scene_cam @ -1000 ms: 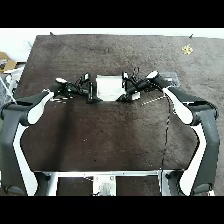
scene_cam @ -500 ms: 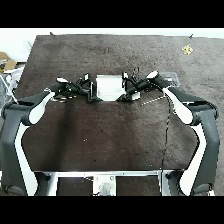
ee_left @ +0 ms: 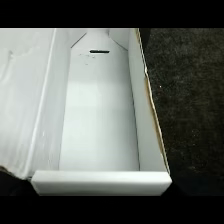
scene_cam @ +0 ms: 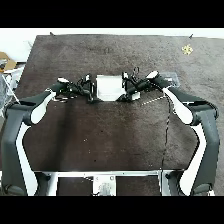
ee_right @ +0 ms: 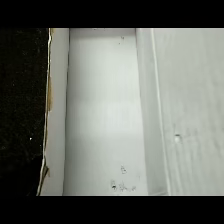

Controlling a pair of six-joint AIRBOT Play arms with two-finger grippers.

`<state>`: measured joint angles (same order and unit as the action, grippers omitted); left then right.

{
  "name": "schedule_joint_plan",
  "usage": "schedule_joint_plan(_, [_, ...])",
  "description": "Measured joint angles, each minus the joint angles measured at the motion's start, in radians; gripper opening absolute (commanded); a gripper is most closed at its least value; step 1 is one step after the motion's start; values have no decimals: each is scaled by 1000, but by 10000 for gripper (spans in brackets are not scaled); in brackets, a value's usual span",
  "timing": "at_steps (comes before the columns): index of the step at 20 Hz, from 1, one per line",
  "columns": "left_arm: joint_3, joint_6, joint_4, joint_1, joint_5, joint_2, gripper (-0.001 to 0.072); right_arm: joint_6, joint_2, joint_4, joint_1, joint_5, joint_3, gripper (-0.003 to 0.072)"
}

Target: Fold the box and place the chain.

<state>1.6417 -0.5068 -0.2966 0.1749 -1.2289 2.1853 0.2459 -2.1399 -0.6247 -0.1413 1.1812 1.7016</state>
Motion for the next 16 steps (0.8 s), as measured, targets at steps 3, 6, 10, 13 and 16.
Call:
schedule_joint_plan(3, [0,2,-1,0,-5,2,641,0,0,0,0,0,0,447])
schedule_joint_plan(6, [1,6,0,0,-7,2,337,1,0,0,0,0,0,447])
schedule_joint_plan(10, [1,20,-1,0,4,2,275,1,0,0,0,0,0,447])
schedule_joint_plan(13, [1,29,-3,0,14,2,275,1,0,0,0,0,0,447])
schedule_joint_plan(16, [1,33,-3,1,21,2,275,1,0,0,0,-1,0,447])
